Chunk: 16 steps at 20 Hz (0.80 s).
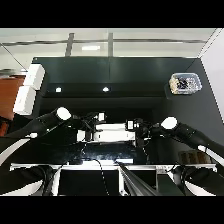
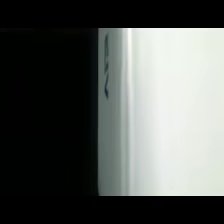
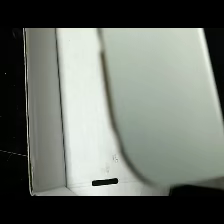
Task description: Fold the box and place the chain.
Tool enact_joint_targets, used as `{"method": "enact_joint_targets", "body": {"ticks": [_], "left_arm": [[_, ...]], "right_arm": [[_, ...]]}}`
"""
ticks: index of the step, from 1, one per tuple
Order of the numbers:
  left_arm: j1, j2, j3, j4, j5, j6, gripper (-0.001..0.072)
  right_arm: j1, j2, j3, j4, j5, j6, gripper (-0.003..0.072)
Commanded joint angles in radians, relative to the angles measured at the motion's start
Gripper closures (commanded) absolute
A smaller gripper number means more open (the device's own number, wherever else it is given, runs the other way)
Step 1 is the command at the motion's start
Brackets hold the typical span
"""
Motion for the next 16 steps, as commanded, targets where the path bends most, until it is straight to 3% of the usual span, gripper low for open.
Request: {"method": "enact_joint_targets", "body": {"ticks": [1,16], "left_arm": [[0.000,-0.001,0.001,0.001,0.000,0.001,0.0677],[0.000,-0.001,0.001,0.001,0.000,0.001,0.0677]], "right_arm": [[0.001,-0.001,0.000,-0.019,-0.010,0.021,0.0023],[0.055,-0.007,0.000,-0.079,-0.067,0.079,0.0024]]}}
